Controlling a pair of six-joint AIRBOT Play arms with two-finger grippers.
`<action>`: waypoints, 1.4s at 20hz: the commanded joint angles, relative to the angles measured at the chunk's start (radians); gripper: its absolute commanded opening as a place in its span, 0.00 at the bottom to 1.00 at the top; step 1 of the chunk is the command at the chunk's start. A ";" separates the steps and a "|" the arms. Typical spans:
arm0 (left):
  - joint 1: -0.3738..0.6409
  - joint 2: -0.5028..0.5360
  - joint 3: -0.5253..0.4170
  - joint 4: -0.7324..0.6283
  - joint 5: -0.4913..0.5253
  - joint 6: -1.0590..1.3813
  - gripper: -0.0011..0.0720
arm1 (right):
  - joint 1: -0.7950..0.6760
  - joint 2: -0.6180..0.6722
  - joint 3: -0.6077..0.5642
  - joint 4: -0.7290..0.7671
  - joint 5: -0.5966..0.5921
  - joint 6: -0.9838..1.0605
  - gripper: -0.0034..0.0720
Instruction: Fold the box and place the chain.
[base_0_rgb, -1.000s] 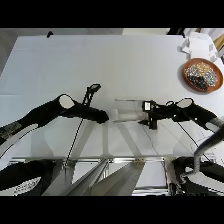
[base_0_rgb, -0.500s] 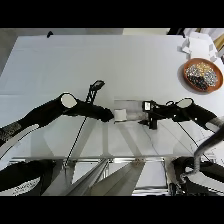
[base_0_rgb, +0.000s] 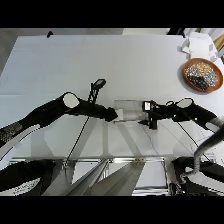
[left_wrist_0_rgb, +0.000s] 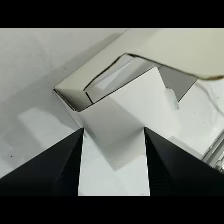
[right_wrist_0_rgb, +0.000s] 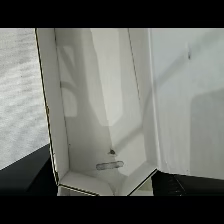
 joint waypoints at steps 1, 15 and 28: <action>-0.024 -0.014 0.047 0.135 0.004 -0.190 0.59 | 0.000 0.000 0.000 0.000 0.000 0.000 0.63; -0.195 -0.210 0.356 0.567 -0.269 -0.942 0.61 | 0.000 0.000 0.000 0.000 0.000 0.000 0.63; -0.246 -0.278 0.414 0.748 -0.275 -1.251 0.51 | 0.000 0.000 0.000 0.000 0.000 0.000 0.63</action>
